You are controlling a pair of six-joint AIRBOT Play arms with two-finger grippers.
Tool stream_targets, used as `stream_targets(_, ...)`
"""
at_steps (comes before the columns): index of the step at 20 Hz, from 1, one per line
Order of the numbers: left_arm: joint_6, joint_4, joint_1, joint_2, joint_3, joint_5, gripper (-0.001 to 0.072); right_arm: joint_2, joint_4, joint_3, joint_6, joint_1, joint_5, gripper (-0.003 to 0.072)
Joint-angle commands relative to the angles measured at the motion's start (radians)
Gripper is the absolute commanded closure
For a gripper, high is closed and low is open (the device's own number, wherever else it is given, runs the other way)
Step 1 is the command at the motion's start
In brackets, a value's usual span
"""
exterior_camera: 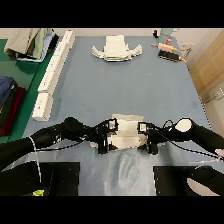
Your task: Fold the box.
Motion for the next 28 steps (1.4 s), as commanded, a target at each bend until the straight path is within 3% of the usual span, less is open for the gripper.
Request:
stream_targets(1,-0.138,0.042,0.005,0.034,0.000,0.000,0.0467,0.001,0.000,-0.001,0.001,0.001,0.000,0.0174)
stream_targets(2,-0.225,0.119,0.005,0.069,0.000,0.003,0.0695,0.001,0.000,-0.001,0.001,0.001,0.000,0.0174)
stream_targets(5,-0.615,0.392,0.019,0.208,0.000,-0.025,0.0693,0.001,0.000,-0.001,0.001,0.001,0.000,0.0174)
stream_targets(7,-0.896,0.559,0.051,0.330,0.000,-0.129,0.0693,0.001,0.000,-0.001,0.001,0.001,0.000,0.0174)
stream_targets(10,-1.244,0.690,0.119,0.533,0.000,-0.335,0.0693,0.001,0.000,-0.001,0.001,0.001,0.000,0.0174)
stream_targets(14,-1.810,0.913,0.233,0.722,-0.004,-0.425,0.0693,0.001,0.000,-0.001,0.001,0.001,0.000,0.0174)
stream_targets(16,-1.990,0.968,0.296,0.719,-0.028,-0.463,0.0693,0.001,0.000,-0.001,0.001,0.001,0.000,0.0174)
stream_targets(20,-2.004,0.838,0.340,0.597,-0.126,-0.420,0.0693,0.001,0.000,-0.001,0.001,0.001,0.000,0.0174)
stream_targets(24,-1.845,0.608,0.284,0.439,-0.176,-0.249,0.0693,0.001,0.000,-0.001,0.001,0.001,0.000,0.0174)
stream_targets(28,-1.743,0.424,0.153,0.310,-0.174,-0.116,0.0694,0.001,0.000,-0.001,0.001,0.001,0.000,0.0174)
